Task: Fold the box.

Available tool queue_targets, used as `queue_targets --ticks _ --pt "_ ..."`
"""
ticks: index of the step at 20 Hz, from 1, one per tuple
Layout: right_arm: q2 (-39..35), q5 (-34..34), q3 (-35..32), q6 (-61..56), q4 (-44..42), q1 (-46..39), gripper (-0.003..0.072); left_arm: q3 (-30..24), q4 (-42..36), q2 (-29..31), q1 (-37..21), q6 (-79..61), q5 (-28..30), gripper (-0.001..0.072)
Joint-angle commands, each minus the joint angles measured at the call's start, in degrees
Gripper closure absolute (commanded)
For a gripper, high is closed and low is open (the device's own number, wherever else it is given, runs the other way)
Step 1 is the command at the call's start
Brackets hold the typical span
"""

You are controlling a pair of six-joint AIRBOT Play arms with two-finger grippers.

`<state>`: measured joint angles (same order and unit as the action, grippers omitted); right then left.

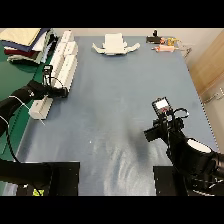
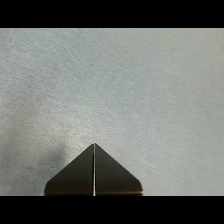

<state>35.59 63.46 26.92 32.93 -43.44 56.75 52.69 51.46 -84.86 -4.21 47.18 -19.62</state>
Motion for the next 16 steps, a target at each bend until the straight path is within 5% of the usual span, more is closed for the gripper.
queue_targets --ticks 1,11,13,16 --pt "0.2 0.0 0.0 0.0 0.0 0.0 0.0681 1.1 -0.2 -1.9 -0.1 0.2 2.9 0.0253" --pt "0.2 0.0 0.0 0.0 -0.1 0.0 0.0681 1.1 -2.4 -1.9 -0.1 0.3 3.8 0.0251" --pt "0.2 0.0 0.0 0.0 -0.1 0.0 0.0681 1.1 -2.4 -1.9 -0.1 0.3 3.3 0.0005" --pt "0.2 0.0 0.0 0.0 -0.1 0.0 0.068 1.1 -2.4 -1.8 -0.1 0.3 2.2 0.0005"
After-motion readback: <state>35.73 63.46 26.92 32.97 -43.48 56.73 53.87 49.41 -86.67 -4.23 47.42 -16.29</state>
